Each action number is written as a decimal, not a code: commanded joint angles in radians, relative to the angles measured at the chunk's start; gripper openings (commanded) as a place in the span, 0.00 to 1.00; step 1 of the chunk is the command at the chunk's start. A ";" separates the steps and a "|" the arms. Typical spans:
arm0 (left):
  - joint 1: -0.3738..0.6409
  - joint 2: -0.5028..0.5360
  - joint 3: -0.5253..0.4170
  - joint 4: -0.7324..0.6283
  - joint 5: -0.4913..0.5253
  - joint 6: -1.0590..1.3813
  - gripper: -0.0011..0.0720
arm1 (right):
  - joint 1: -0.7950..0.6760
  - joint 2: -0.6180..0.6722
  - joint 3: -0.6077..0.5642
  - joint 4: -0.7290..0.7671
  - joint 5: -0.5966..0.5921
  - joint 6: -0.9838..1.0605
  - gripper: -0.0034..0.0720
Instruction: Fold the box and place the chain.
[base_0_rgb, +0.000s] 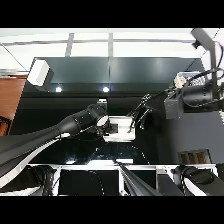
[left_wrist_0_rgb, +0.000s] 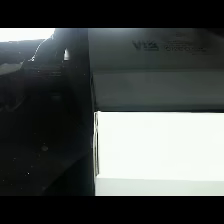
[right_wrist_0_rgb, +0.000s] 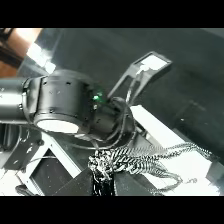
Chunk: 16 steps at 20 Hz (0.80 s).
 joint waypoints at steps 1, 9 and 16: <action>0.001 0.000 0.000 0.000 0.000 0.000 0.05 | -0.069 0.001 0.043 0.003 0.095 -0.002 0.06; 0.001 0.000 0.000 0.001 0.000 0.000 0.05 | -0.101 0.001 0.102 0.129 0.211 -0.051 0.06; 0.001 0.000 0.000 0.000 0.000 0.000 0.05 | -0.072 -0.001 0.075 0.180 0.140 -0.086 0.06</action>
